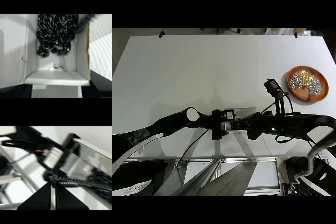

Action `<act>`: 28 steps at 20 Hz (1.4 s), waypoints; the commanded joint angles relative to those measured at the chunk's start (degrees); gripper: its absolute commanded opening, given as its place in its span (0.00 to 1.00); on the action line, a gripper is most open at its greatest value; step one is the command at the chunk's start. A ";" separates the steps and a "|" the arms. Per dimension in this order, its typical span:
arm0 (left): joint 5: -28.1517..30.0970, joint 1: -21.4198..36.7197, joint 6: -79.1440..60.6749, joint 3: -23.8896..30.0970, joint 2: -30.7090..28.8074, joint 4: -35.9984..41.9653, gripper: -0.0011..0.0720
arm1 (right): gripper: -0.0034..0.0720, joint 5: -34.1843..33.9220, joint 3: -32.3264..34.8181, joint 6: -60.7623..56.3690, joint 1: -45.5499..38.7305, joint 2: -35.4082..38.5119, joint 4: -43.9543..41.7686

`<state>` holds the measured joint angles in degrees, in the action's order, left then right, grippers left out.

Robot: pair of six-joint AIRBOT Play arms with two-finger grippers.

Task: Fold the box and place the chain.

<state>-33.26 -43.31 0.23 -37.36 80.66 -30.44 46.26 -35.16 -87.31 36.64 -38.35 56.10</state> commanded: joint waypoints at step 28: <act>0.00 0.00 0.00 0.02 -0.04 -0.02 0.36 | 0.36 2.62 -9.33 -4.39 -19.63 -27.89 27.69</act>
<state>-33.26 -43.31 0.25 -37.36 80.66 -30.44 48.77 -44.42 -91.68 17.45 -62.04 82.21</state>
